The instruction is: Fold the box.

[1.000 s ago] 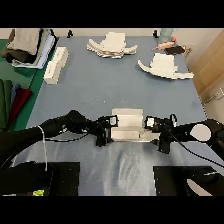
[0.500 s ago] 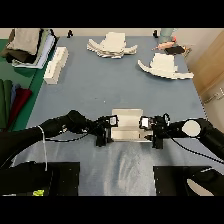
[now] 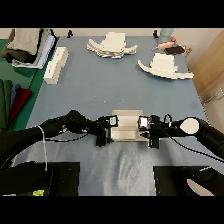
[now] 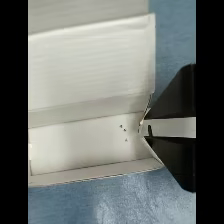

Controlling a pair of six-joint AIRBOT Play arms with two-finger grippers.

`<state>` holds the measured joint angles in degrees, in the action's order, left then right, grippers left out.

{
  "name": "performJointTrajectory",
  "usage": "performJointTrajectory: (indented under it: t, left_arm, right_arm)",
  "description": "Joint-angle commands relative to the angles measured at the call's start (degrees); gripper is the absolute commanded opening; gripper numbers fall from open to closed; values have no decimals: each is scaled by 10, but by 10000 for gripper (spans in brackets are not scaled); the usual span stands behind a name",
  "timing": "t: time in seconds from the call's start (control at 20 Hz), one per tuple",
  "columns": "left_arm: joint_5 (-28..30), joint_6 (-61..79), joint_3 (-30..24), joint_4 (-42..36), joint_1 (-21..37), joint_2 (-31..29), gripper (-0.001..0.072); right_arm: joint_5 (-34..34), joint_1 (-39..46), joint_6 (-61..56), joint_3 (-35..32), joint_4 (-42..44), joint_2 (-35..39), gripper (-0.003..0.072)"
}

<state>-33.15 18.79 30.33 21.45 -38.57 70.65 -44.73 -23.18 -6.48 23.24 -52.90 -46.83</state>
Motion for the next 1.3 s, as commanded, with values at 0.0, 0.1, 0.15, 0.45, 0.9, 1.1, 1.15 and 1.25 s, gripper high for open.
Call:
performJointTrajectory:
  t: [0.0,0.1,0.15,0.45,0.9,1.1,1.15,1.25]
  left_arm:
    - [0,0,0,0,0,0,521]
    - [0,0,0,0,0,0,521]
    - [0,0,0,0,0,0,521]
    - [0,0,0,0,0,0,521]
    - [0,0,0,0,0,0,521]
    - [0,0,0,0,0,0,521]
    - [0,0,0,0,0,0,521]
    - [0,0,0,0,0,0,521]
  right_arm:
    - [13,0,51,0,50,-17,191]
    - [13,0,50,0,54,-27,439]
    - [13,0,51,0,54,-32,498]
    - [17,0,44,0,31,-40,600]
    - [11,0,-355,3,-185,39,28]
    - [-43,10,-783,36,-393,69,1]
    - [-75,25,-892,49,-448,69,1]
    - [-122,71,-996,55,-464,68,0]
